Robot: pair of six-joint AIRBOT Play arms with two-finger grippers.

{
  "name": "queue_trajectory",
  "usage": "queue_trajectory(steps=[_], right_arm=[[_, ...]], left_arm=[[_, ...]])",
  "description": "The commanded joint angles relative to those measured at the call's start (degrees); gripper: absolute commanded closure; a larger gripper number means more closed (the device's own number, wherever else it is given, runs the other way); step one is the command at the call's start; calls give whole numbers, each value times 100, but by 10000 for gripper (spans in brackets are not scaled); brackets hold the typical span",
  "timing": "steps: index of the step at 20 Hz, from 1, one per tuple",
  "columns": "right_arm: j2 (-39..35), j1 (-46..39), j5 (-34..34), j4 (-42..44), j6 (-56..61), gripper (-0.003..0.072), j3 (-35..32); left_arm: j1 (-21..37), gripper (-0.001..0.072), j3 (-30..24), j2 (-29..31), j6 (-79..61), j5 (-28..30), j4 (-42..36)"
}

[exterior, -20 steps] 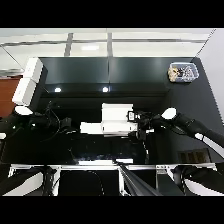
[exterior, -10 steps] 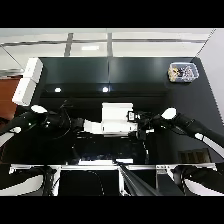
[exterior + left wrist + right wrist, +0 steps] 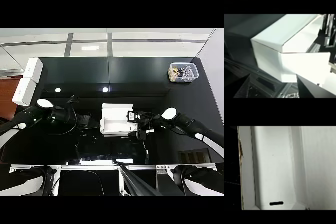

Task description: Fold the box and place the chain.

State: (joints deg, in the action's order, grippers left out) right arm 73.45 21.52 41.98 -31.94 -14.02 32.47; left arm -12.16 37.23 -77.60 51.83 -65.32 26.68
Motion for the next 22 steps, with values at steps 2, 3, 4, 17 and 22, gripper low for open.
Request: queue_trajectory(steps=[2, 3, 4, 17, 22], right_arm=[[2, 4, 0, 0, 4, 458, 7], [2, 4, 0, 0, 4, 458, 7], [2, 4, 0, 0, 4, 458, 7], [2, 4, 0, 0, 4, 458, 7], [2, 4, 0, 0, 4, 459, 7]], left_arm=[[-557, 83, 404, -2, 1449, 431, 955], [-693, 83, 546, -2, 1845, 529, 1325], [-841, 83, 691, -2, 2218, 601, 1641], [-2190, 91, 1508, -4, 5521, 811, 3941], [-2822, 91, 1993, -269, 6828, 334, 5215]])
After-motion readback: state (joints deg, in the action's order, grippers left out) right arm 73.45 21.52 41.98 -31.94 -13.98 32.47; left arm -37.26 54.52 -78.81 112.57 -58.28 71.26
